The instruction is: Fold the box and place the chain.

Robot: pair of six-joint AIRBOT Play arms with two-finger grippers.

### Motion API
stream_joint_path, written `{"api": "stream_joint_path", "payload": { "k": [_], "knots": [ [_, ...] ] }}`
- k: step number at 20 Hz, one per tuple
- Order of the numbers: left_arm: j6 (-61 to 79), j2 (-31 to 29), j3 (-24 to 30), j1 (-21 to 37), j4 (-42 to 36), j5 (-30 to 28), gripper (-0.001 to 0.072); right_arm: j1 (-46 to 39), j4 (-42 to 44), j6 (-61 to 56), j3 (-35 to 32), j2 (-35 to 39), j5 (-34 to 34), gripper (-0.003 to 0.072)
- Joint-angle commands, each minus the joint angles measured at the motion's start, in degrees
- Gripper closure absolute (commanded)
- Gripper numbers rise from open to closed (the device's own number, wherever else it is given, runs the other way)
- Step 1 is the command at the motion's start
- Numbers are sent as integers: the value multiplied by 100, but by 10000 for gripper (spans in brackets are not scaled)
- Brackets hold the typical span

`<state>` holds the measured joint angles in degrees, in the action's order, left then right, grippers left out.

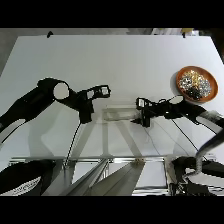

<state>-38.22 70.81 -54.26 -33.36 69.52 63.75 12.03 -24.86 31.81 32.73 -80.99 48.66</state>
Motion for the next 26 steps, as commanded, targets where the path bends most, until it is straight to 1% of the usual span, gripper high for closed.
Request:
{"api": "stream_joint_path", "payload": {
  "k": [1,3,5,7,8,9,10,16,19,23,24,26],
  "knots": [
    [57,-83,-2,-415,-920,-120,706,0,0,-2,0,4,2,289],
    [70,0,-2,-822,-1327,-1126,706,0,0,-2,0,4,2,289],
    [-33,107,-2,-1123,-1482,-2262,705,0,0,-2,0,4,2,289],
    [-538,243,-2,-1209,-1486,-3292,705,0,0,-2,0,4,2,289],
    [-868,334,-2,-1187,-1482,-3709,705,0,0,-2,0,4,2,289],
    [-1051,439,-2,-1145,-1486,-3965,705,0,0,-2,0,4,2,289],
    [-1163,568,-2,-1093,-1478,-4083,705,0,0,-2,0,4,2,289],
    [-1810,1440,-2,-953,-1513,-4026,703,0,0,-2,0,4,2,289],
    [-1882,1639,-2,-957,-1508,-3810,703,0,0,-2,0,4,0,289],
    [-1856,1513,-2,-955,-1488,-3521,701,0,0,-2,0,4,2,289],
    [-1838,1379,-4,-953,-1388,-3434,701,0,0,-2,0,4,2,289],
    [-1838,1025,-4,-953,-846,-3139,702,0,0,-2,0,4,2,289]
  ]
}}
